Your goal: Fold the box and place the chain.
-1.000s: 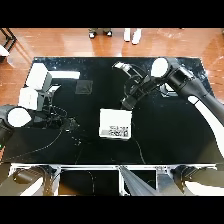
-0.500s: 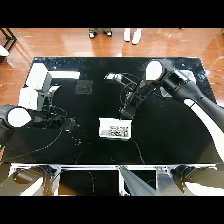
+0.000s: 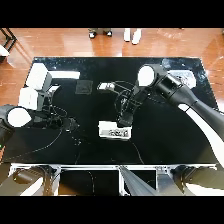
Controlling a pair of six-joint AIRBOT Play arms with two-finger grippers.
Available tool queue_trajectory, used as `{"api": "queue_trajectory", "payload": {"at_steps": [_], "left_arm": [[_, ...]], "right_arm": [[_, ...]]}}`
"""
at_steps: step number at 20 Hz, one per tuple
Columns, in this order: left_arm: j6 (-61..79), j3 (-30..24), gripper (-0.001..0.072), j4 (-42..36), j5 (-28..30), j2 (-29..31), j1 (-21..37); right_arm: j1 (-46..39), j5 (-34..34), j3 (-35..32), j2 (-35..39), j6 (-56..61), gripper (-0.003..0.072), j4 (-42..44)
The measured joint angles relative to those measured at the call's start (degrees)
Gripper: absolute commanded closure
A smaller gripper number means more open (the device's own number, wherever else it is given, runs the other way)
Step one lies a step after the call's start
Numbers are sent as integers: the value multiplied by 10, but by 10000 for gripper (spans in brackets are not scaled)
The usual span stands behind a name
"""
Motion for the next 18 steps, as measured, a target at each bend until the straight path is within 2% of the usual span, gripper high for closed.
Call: {"api": "queue_trajectory", "payload": {"at_steps": [8,15,17,18], "left_arm": [[-23,0,74,2,3,0,14],[-29,0,74,0,4,0,48],[-29,0,74,0,4,0,51],[-29,0,74,0,4,0,52]], "right_arm": [[33,-4,-16,1,24,-25,-31],[60,-48,-34,2,33,-24,-72],[64,-55,-36,2,34,23,-78],[65,-57,-36,2,34,143,-80]]}}
